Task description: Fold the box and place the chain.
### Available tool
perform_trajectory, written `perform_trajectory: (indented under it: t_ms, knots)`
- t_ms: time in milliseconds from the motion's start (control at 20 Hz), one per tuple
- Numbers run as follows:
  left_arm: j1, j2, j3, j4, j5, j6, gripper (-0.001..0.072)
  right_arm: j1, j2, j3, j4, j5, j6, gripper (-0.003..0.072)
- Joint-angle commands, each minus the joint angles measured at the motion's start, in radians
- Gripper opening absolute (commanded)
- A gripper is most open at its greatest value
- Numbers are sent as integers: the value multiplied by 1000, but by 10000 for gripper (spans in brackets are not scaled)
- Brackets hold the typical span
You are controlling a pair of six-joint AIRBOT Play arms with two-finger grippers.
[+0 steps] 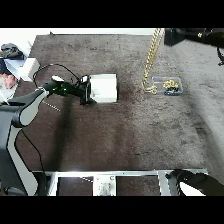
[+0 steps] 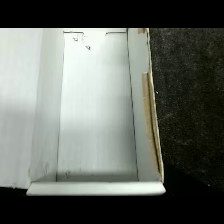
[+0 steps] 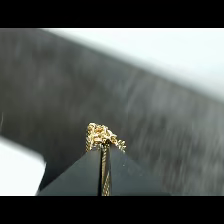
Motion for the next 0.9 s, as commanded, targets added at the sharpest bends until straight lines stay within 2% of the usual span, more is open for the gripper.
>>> perform_trajectory:
  t_ms: [0, 200, 350, 450, 500, 550, 850]
  knots:
    - [1, 0, 0, 0, 0, 0, 407, 4, 1, -75, 14, 183, 4, -11]
    - [1, 0, 0, 0, 0, 0, 407, 4, -6, -275, 166, 178, -23, -11]
    - [1, 0, 0, 0, 0, 0, 407, 4, -15, -419, 187, 142, -38, -11]
    - [1, 0, 0, 0, 0, 0, 407, 3, -15, -492, 182, 68, -38, 2]
    - [1, 0, 0, 0, 0, 0, 407, 3, -15, -518, 177, 25, -44, 163]
    - [1, 0, 0, 0, 0, 0, 407, 3, -19, -529, 160, 6, -50, 231]
    - [1, 0, 0, 0, 0, 0, 407, 2, -137, -529, 162, 38, -59, 230]
